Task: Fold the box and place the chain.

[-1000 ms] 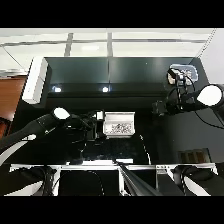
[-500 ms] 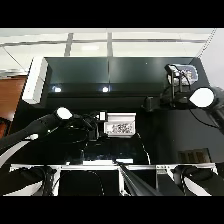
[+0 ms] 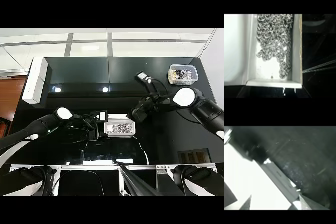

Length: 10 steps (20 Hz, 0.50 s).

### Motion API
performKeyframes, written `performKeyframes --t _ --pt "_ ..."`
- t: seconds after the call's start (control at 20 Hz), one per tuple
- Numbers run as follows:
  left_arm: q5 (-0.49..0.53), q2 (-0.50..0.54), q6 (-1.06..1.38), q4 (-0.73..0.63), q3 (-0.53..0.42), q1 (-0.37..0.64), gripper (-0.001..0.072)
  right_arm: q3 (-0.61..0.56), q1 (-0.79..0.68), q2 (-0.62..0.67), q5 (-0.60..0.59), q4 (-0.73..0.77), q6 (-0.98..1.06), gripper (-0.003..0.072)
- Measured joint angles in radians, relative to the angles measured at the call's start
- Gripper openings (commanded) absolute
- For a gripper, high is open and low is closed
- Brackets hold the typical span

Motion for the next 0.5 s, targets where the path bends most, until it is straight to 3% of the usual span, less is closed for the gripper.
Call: performKeyframes --t 0.2,0.5 --pt "0.0 0.0 0.0 0.0 0.0 0.0 0.0377 -0.003 0.005 -0.015 0.033 0.021 -0.275 0.0705" --pt "0.0 0.0 0.0 0.0 0.0 0.0 0.0377 -0.08 0.014 -0.025 0.057 0.105 -0.506 0.0705"
